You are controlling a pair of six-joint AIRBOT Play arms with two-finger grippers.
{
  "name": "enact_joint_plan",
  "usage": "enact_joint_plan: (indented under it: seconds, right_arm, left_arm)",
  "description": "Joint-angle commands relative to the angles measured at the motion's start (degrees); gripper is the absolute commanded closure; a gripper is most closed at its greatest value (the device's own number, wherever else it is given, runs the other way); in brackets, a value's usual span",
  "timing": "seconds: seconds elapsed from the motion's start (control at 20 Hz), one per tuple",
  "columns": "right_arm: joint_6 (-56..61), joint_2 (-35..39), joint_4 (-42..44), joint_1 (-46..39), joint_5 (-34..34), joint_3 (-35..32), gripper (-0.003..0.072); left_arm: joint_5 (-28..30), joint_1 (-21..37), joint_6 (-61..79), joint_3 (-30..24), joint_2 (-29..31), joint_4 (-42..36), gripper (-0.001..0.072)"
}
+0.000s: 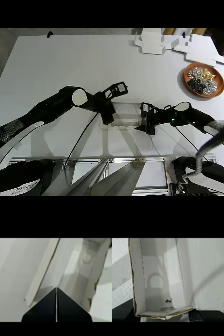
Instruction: Fold the box and place the chain.
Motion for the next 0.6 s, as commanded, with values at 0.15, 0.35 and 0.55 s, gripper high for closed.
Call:
enact_joint_plan:
  seconds: [0.15,0.35,0.55]
  right_arm:
    - [0.02,0.04,0.0,0.02,0.0,0.0,0.0277]
    - [0.02,0.04,0.0,0.02,0.0,0.0,0.0277]
    - [0.02,0.04,0.0,0.02,0.0,0.0,0.0277]
  left_arm:
    - [-6.82,0.59,-1.81,0.02,0.2,5.38,0.0709]
    - [-8.74,1.51,-0.31,-0.39,0.2,7.96,0.0708]
    - [-8.61,2.8,3.93,-2.14,0.2,8.31,0.0704]
